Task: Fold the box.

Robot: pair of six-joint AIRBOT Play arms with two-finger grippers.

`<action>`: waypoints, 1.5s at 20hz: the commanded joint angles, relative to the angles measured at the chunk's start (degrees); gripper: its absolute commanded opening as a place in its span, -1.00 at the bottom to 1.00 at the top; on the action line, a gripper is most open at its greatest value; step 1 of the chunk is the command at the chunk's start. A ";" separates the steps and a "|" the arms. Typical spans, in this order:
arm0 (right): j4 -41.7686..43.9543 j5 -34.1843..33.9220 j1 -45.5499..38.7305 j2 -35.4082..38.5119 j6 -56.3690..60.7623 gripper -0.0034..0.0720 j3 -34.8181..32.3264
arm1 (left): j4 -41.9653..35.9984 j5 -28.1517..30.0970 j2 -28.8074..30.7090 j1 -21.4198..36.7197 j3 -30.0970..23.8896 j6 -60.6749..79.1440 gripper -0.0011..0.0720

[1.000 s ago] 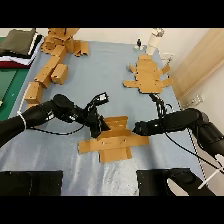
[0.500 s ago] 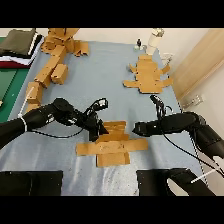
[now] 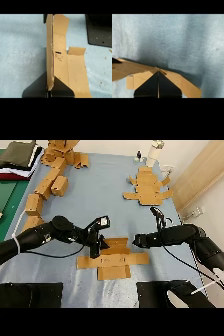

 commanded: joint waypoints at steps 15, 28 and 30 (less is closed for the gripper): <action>-0.20 2.10 0.00 0.04 0.02 -0.90 -0.02 | -2.08 3.98 2.67 -3.65 -7.15 1.99 -0.94; -6.47 -6.45 0.81 2.62 6.34 -0.91 0.20 | -2.05 4.15 2.69 -3.54 -7.04 2.01 -0.94; -9.09 -12.09 5.88 8.55 7.30 -0.91 0.17 | -2.05 4.09 2.69 -3.56 -7.06 2.01 -0.94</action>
